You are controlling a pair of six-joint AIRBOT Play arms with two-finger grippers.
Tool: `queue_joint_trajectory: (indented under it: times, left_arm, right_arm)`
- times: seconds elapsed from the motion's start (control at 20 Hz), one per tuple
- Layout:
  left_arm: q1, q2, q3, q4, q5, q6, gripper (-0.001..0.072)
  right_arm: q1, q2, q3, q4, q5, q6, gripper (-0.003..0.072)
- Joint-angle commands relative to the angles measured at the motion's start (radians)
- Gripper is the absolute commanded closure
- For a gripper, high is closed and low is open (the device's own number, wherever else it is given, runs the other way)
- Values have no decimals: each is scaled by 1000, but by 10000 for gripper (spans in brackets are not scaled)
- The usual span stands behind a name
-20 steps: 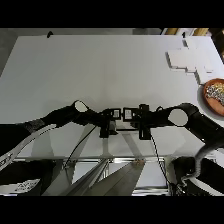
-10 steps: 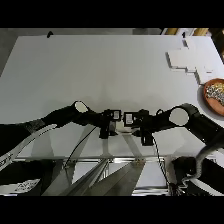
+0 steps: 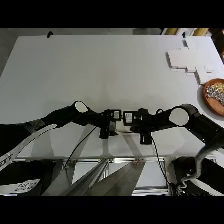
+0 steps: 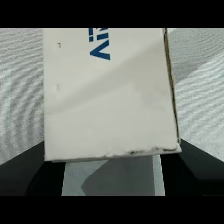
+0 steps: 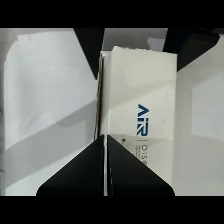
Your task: Fold the box and place the chain.
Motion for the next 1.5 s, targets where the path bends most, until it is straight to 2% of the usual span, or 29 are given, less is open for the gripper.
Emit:
queue_joint_trajectory:
  times: [0.0,0.3,0.75,1.0,1.45]
  left_arm:
    - [0,0,0,0,2,0,420]
    - [0,0,0,0,2,0,420]
    - [0,0,0,0,2,0,420]
    - [0,0,0,0,2,0,420]
    - [0,0,0,0,2,0,420]
  right_arm:
    - [0,0,0,-22,-47,2,666]
    - [0,-1,-3,-98,-54,7,666]
    - [0,-45,-4,-94,-24,7,666]
    - [0,-47,-40,-90,-73,3,665]
    - [0,-21,-68,-97,-72,27,665]
